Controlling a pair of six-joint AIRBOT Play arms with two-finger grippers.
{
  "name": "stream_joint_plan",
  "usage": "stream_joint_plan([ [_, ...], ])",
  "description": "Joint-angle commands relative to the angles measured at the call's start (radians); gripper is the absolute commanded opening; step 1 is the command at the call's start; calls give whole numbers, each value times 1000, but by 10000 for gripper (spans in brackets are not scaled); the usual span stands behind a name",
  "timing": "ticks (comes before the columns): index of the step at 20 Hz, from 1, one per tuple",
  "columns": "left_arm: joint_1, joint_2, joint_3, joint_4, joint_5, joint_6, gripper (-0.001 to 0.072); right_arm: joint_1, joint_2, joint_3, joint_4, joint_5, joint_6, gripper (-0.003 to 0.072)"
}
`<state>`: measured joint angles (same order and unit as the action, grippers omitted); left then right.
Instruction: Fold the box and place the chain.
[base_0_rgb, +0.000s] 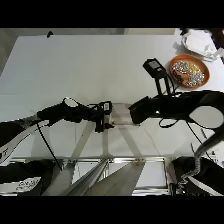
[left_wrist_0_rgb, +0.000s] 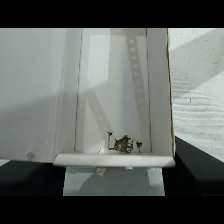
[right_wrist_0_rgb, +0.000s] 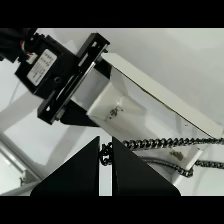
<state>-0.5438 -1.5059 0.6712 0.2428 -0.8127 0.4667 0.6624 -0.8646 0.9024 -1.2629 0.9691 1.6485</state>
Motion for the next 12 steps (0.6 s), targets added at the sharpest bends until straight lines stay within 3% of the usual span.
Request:
stream_joint_plan([
  [1, 0, 0, 0, 0, 0, 0, 325, 12, -77, -18, -2, -25, 1, 20],
  [4, 0, 0, 0, 0, 1, 0, 325, 15, -119, -56, 7, -37, 0, 20],
  [12, 0, 0, 0, 0, 0, 0, 325, 118, -268, -122, 14, -251, 1, 20],
])
